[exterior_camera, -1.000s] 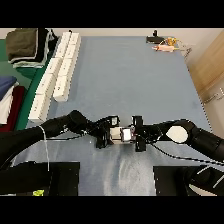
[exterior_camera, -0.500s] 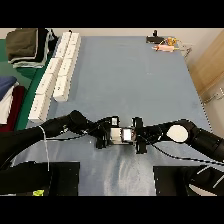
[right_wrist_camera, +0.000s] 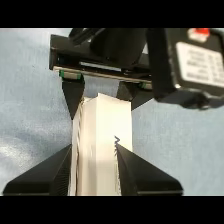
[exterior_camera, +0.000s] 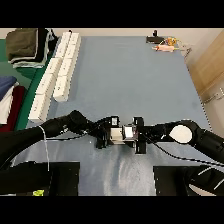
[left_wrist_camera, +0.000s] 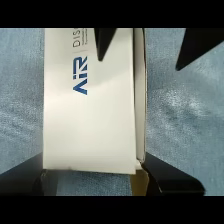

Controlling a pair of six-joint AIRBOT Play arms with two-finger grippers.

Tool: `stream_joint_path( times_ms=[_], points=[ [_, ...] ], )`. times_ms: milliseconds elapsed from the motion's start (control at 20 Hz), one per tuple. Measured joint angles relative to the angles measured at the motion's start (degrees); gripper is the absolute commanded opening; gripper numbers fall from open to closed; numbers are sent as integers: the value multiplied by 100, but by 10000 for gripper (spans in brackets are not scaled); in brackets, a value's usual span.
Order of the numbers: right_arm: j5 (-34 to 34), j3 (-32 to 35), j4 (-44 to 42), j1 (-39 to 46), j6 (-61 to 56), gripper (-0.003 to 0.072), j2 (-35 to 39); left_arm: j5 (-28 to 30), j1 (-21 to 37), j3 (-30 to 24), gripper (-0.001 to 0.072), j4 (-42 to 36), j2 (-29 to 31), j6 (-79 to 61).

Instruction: Fold the box.

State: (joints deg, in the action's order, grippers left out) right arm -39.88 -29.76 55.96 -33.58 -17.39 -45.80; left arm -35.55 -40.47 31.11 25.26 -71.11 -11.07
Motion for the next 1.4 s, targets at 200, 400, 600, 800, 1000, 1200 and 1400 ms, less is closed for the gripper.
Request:
stream_joint_path(
  times_ms=[200,400,600,800,1000,1200,1400],
  points=[
    [74,0,4,0,-415,161,125,2,0,0,523,0,0,0],
    [142,4,144,0,-1099,7,111,2,0,0,523,0,0,0],
    [330,11,190,0,-1545,5,-109,2,0,0,523,2,0,0],
    [415,11,146,2,-1698,5,-227,2,-2,0,523,2,0,0],
    [400,33,127,2,-1755,4,-260,0,-2,0,523,2,-2,0],
    [404,151,111,2,-1766,4,-273,2,-2,0,523,4,0,-7],
    [409,275,107,2,-1773,4,-278,2,-2,0,523,2,0,-7]
  ],
)
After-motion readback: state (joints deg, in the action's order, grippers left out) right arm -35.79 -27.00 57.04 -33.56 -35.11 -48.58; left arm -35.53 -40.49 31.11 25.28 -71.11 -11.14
